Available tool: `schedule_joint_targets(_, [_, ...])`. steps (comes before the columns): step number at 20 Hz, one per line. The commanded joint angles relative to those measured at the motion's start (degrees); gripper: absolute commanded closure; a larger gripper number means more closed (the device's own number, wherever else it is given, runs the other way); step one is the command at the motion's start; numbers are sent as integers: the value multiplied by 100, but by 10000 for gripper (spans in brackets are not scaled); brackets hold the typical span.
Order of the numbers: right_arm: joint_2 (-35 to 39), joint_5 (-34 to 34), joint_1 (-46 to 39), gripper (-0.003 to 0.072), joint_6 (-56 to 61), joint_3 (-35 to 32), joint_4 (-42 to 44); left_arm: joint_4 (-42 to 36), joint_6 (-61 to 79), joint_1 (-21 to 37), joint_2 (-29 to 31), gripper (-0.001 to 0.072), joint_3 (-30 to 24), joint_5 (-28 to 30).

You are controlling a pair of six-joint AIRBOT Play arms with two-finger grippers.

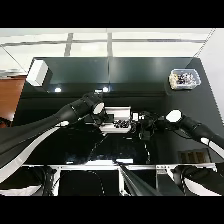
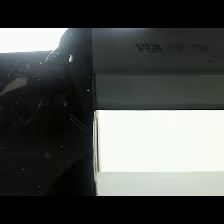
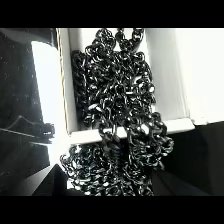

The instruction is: Fold the box and place the chain.

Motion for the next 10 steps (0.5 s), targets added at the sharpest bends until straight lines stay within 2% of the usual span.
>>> schedule_joint_targets(1, [-136,-7,4,-34,-11,11,72,0,2,2,-2,679,0,0])
schedule_joint_targets(4, [-151,-114,0,-29,74,11,70,0,2,2,-2,679,0,-2])
schedule_joint_targets(5, [-149,-120,-9,76,85,11,70,0,2,2,-2,679,0,-2])
schedule_joint_targets(6, [-144,-74,-15,279,177,11,74,0,2,2,-2,679,0,-2])
schedule_joint_targets(7, [-138,33,-13,520,216,11,74,0,2,2,-2,679,0,-4])
schedule_joint_targets(8, [-138,216,-13,667,223,11,72,0,2,2,-2,679,0,-7])
schedule_joint_targets(10, [-133,334,-20,670,295,11,66,0,2,2,-2,679,0,-9])
